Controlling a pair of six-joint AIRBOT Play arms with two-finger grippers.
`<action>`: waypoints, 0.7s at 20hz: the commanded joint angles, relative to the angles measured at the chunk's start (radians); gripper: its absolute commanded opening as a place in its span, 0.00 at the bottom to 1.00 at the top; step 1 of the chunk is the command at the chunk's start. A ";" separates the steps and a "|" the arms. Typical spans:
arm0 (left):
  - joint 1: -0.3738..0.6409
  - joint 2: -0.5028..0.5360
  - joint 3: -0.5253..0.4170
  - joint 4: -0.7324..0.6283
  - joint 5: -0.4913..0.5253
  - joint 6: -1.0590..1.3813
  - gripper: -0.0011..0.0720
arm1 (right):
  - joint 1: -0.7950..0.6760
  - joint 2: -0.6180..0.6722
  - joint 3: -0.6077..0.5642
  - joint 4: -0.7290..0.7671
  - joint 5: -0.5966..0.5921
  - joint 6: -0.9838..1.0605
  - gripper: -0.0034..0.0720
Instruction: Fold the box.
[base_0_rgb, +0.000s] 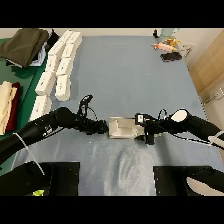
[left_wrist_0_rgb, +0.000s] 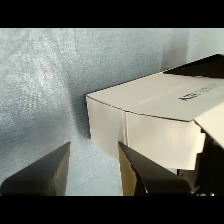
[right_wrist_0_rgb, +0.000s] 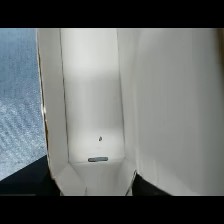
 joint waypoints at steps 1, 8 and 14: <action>-0.001 0.001 0.000 -0.013 -0.002 -0.001 0.64 | 0.000 0.000 0.000 0.000 0.000 0.000 0.67; 0.033 0.001 0.001 0.024 -0.032 -0.036 0.64 | 0.000 0.000 0.000 0.000 0.000 0.000 0.67; 0.154 0.001 0.033 0.012 -0.190 -0.050 0.64 | 0.000 0.000 0.000 0.000 0.000 0.000 0.67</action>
